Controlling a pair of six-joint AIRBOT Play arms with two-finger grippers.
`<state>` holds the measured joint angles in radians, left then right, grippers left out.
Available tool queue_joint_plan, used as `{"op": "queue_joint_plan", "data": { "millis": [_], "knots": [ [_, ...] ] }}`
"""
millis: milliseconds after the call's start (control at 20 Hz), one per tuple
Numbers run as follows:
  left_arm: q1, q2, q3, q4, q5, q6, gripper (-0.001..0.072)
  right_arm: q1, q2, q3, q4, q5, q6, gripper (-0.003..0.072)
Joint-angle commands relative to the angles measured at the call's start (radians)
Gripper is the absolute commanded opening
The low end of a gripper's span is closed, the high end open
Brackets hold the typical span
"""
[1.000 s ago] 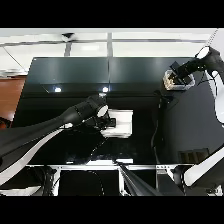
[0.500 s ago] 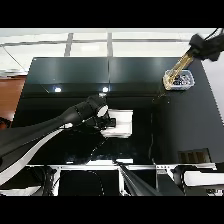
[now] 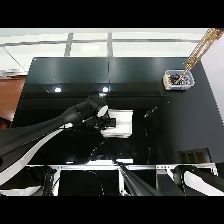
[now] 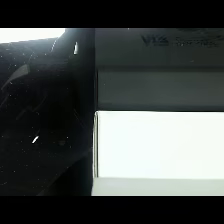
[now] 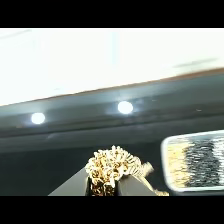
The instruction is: Fold the box and place the chain.
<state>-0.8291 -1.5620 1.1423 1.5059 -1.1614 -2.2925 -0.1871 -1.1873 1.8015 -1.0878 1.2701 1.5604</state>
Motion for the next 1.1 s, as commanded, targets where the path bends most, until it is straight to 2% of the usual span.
{"op": "queue_joint_plan", "data": {
  "millis": [0, 200, 350, 500, 750, 900, 1050],
  "knots": [
    [0.001, 0.000, 0.000, 0.000, 0.000, 0.000, 0.0024, 0.010, 0.077, 0.000, 0.112, 0.107, -0.044, 0.0017],
    [0.001, 0.000, 0.000, 0.000, 0.000, 0.000, 0.0024, 0.128, 0.101, -0.001, 0.146, 0.314, -0.082, 0.0017],
    [0.001, 0.000, 0.000, 0.000, 0.000, 0.000, 0.0024, 0.286, 0.101, -0.015, 0.145, 0.383, -0.100, 0.0017],
    [0.001, 0.000, 0.000, 0.000, -0.001, 0.000, 0.0024, 0.419, 0.101, -0.092, 0.146, 0.413, -0.103, 0.0017],
    [0.001, 0.000, 0.000, 0.000, 0.000, 0.000, 0.0024, 0.575, 0.101, -0.298, 0.179, 0.250, -0.103, 0.0018],
    [0.001, 0.000, 0.000, 0.000, -0.001, 0.000, 0.0024, 0.626, 0.101, -0.454, 0.182, 0.084, -0.094, 0.0018],
    [0.001, 0.000, 0.000, 0.000, -0.002, 0.000, 0.0024, 0.650, 0.101, -0.591, 0.183, -0.022, -0.064, 0.0018]
  ]
}}
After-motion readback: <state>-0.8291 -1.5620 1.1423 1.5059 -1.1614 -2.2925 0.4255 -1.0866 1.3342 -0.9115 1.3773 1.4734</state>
